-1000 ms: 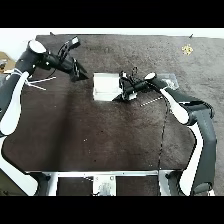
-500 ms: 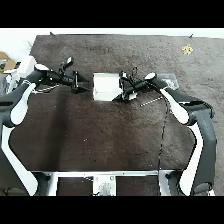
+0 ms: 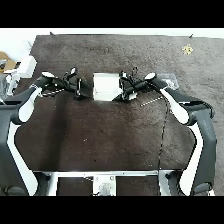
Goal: Fold the box and place the chain.
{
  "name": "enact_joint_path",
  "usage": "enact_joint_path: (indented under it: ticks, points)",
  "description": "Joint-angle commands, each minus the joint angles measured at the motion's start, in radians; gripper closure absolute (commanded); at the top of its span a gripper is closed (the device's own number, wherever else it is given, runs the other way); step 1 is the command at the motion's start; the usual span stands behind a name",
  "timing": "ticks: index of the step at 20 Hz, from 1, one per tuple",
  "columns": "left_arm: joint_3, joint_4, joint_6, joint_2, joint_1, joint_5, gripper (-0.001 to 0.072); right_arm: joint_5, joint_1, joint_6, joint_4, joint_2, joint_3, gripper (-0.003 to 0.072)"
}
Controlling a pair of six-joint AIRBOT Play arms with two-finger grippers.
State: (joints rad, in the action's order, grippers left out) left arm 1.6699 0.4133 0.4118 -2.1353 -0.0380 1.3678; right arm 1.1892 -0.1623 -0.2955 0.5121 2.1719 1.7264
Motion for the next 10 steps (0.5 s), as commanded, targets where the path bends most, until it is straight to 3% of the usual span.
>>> enact_joint_path:
  ticks: [1,10]
  points:
    - [0.000,-0.006,0.033,-0.016,-0.028,0.004,-0.0004,0.000,-0.001,0.000,0.000,0.000,0.000,0.0230]
    - [0.000,-0.032,0.035,-0.017,-0.056,-0.027,-0.0004,0.000,-0.001,0.000,0.000,0.000,0.000,0.0230]
